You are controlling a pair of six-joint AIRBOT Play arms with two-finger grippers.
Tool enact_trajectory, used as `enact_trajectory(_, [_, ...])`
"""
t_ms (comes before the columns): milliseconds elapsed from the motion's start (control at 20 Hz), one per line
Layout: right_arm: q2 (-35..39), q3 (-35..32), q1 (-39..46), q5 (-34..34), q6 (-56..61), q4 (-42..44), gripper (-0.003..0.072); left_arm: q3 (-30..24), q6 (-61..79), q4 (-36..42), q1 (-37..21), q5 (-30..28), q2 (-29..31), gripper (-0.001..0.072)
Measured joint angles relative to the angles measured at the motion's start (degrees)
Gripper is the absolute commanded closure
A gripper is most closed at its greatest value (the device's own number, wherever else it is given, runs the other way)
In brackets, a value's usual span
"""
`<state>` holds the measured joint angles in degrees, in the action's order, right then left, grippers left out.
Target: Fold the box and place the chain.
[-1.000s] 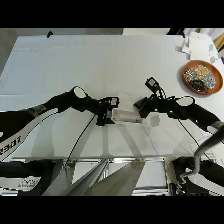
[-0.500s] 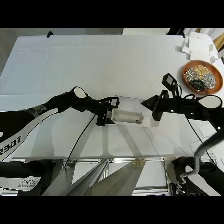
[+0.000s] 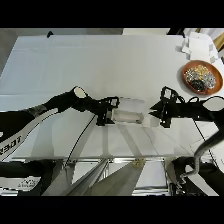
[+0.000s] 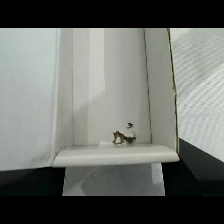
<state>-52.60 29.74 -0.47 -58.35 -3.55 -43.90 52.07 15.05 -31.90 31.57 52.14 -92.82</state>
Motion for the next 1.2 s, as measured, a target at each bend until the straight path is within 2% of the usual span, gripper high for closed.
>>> enact_trajectory(450, [-4.7, -2.6, -3.6, 5.8, -5.1, -6.3, 0.0497, 0.0, 0.0, 0.0, 0.0, 0.0, 0.0, 0.0318])
enact_trajectory(750, [-7.2, -2.9, -4.2, 8.7, -6.7, -3.8, 0.0499, 0.0, 0.0, 0.0, 0.0, 0.0, 0.0, 0.0318])
enact_trajectory(850, [-7.9, -2.9, -5.4, 8.9, -7.5, -3.2, 0.0523, 0.0, 0.0, 0.0, 0.0, 0.0, 0.0, 0.0318])
enact_trajectory(1200, [-9.0, -2.9, -7.9, 9.2, -8.5, -2.6, 0.0532, 0.0, 0.0, 0.0, 0.0, 0.0, 0.0, 0.0318])
